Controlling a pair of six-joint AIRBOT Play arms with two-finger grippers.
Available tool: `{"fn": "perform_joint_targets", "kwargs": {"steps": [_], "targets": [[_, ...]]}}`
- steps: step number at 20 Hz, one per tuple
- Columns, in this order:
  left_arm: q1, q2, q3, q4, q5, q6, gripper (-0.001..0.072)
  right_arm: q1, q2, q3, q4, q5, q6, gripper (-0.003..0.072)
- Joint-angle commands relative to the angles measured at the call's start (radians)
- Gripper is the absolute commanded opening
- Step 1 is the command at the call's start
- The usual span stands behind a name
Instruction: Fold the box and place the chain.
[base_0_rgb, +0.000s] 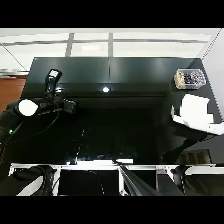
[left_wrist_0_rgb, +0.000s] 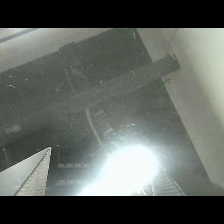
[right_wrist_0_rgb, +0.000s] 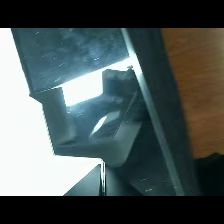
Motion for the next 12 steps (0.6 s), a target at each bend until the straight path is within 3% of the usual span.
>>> {"fn": "perform_joint_targets", "kwargs": {"steps": [1, 4, 7, 12], "targets": [[0.000, 0.000, 0.000, 0.003, 0.008, -0.005, 0.0702, 0.007, 0.032, -0.014, 0.141, 0.079, -0.011, 0.0017], [0.000, 0.000, 0.000, 0.008, 0.012, -0.005, 0.0700, 0.031, 0.143, -0.131, 0.315, 0.074, -0.051, 0.0017], [0.000, -0.006, 0.000, -0.019, 0.010, -0.026, 0.0700, 0.077, 0.303, -0.332, 0.507, 0.008, -0.136, 0.0017], [0.000, -0.044, 0.000, -0.086, 0.000, -0.053, 0.0701, 0.297, 0.651, -0.748, 0.888, -0.249, -0.262, 0.0016]]}}
